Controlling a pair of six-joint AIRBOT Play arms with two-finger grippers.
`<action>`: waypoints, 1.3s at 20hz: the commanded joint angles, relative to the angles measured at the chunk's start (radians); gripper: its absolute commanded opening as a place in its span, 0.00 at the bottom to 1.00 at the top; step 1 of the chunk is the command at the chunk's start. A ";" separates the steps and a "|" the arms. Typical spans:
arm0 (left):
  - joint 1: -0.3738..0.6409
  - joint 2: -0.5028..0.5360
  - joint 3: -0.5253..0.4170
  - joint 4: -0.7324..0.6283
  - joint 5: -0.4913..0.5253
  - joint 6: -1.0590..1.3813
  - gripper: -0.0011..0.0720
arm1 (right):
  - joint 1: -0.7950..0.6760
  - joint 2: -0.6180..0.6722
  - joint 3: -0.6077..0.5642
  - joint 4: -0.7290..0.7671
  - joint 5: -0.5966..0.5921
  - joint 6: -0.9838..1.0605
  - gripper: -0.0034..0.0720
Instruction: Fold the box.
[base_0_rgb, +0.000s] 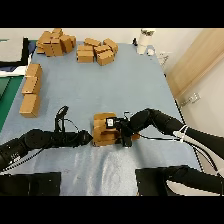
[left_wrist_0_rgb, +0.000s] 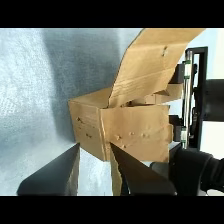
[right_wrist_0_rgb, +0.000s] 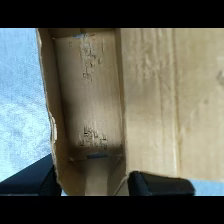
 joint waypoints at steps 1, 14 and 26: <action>0.004 0.000 0.003 0.000 0.027 0.000 0.44 | 0.000 0.000 0.000 0.000 0.000 0.000 0.63; -0.031 -0.182 0.161 0.111 -0.094 -0.066 0.62 | 0.000 0.000 0.000 0.000 0.000 0.000 0.63; -0.271 -0.320 0.476 0.886 -0.478 -0.936 0.62 | 0.000 0.000 0.000 0.000 0.000 0.000 0.63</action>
